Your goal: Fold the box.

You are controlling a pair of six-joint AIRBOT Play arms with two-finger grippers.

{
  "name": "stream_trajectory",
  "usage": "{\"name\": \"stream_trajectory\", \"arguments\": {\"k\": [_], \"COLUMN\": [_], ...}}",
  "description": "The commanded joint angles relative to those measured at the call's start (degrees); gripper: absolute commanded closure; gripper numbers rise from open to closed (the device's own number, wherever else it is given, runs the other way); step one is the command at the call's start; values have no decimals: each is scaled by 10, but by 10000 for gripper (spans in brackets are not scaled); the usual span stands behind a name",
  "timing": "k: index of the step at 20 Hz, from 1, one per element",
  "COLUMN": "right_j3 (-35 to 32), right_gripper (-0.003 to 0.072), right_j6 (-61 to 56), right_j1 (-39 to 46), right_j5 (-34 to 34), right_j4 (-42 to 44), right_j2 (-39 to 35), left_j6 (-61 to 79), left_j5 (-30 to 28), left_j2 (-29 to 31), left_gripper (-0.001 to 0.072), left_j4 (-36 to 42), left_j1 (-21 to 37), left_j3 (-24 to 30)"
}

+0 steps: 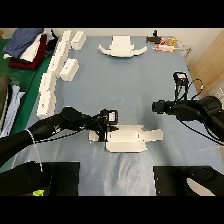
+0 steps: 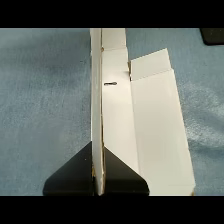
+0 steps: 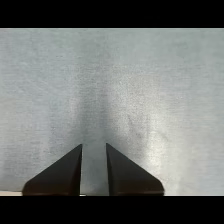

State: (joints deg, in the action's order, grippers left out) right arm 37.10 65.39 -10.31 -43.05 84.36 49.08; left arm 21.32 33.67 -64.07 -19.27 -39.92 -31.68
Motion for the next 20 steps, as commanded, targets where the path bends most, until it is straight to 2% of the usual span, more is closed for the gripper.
{"name": "stream_trajectory", "arguments": {"k": [1,2,3,6,9,12,15,16,17,18,19,20], "right_j3": [0,1,1,1,0,-22,-70,-85,-100,-113,-125,-138], "right_gripper": [467,508,681,684,684,684,682,651,383,167,43,-31], "right_j6": [0,1,18,79,123,163,304,322,335,349,364,382], "right_j1": [0,0,0,-2,-23,-106,-241,-281,-316,-342,-362,-375], "right_j5": [-14,-28,-48,-123,-226,-267,-264,-263,-258,-244,-217,-178], "right_j4": [23,37,55,113,156,184,234,218,184,146,104,72], "right_j2": [0,0,-1,-14,-49,-108,-179,-197,-206,-208,-208,-202], "left_j6": [-4,-4,-4,-4,-4,-3,-3,-4,-3,-3,-4,-4], "left_j5": [-3,-9,-14,-14,-14,-14,-14,-14,-14,-14,-14,-14], "left_j2": [-6,-6,-6,-6,-6,-6,-6,-6,-6,-6,-6,-6], "left_gripper": [695,695,695,695,695,695,695,695,696,695,695,695], "left_j4": [-5,-5,-5,-5,-5,-5,-5,-5,-5,-5,-5,-5], "left_j1": [0,0,0,0,0,0,0,0,0,0,0,0], "left_j3": [0,0,0,0,0,0,0,0,0,0,0,0]}}
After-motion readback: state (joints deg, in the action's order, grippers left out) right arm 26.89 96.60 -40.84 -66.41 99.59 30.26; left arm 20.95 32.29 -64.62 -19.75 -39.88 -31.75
